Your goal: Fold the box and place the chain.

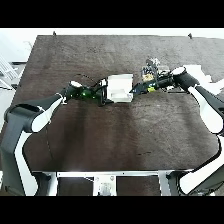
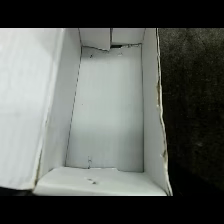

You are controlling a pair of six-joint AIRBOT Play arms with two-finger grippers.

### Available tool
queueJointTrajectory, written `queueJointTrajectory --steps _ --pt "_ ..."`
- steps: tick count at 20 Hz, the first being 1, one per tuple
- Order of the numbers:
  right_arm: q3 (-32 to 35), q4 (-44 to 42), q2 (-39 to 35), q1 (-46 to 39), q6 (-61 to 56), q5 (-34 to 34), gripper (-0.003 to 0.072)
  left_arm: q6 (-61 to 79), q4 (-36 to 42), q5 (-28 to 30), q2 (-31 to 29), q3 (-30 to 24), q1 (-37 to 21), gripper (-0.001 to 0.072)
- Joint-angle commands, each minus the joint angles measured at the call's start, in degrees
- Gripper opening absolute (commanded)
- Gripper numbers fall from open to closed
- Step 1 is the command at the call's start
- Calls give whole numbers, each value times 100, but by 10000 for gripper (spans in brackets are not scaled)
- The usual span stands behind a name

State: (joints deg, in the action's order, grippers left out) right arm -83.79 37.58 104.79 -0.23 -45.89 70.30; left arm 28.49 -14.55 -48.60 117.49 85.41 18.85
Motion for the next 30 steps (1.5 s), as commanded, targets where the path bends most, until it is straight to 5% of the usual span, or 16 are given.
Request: queueJointTrajectory --steps 1,12,30 --pt "-184 494 0 116 -345 -125 448 2 -2 2 4 2 -4 289" --pt "-767 2686 0 890 -1762 -389 449 2 0 -2 4 2 -7 289" --pt "-1019 4365 94 1543 -3853 -684 449 2 0 -2 4 2 -4 289"
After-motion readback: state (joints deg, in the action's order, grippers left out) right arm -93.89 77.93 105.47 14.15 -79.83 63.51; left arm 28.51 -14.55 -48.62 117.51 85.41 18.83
